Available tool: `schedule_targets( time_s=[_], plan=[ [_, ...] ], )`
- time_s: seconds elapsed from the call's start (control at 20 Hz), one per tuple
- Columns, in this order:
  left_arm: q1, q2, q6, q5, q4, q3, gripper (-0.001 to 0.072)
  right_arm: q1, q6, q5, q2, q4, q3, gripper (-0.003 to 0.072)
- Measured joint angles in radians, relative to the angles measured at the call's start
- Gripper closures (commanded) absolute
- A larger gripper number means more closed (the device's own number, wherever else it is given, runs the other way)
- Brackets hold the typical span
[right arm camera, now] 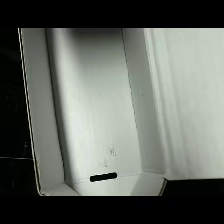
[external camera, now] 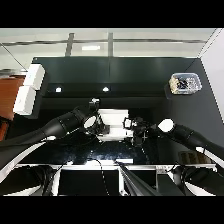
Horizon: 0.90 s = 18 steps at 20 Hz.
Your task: Fold the box and place the chain.
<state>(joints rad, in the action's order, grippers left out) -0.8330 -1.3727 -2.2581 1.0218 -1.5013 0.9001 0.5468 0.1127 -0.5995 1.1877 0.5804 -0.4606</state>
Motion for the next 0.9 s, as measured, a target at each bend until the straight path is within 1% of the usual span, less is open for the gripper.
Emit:
schedule_targets(
  time_s=[0.9],
  plan=[
    [0.0, -0.009, -0.002, -0.001, 0.021, 0.0, 0.0369, 0.0, 0.0, 0.001, 0.0, 0.0, 0.0, 0.0307]
  ],
)
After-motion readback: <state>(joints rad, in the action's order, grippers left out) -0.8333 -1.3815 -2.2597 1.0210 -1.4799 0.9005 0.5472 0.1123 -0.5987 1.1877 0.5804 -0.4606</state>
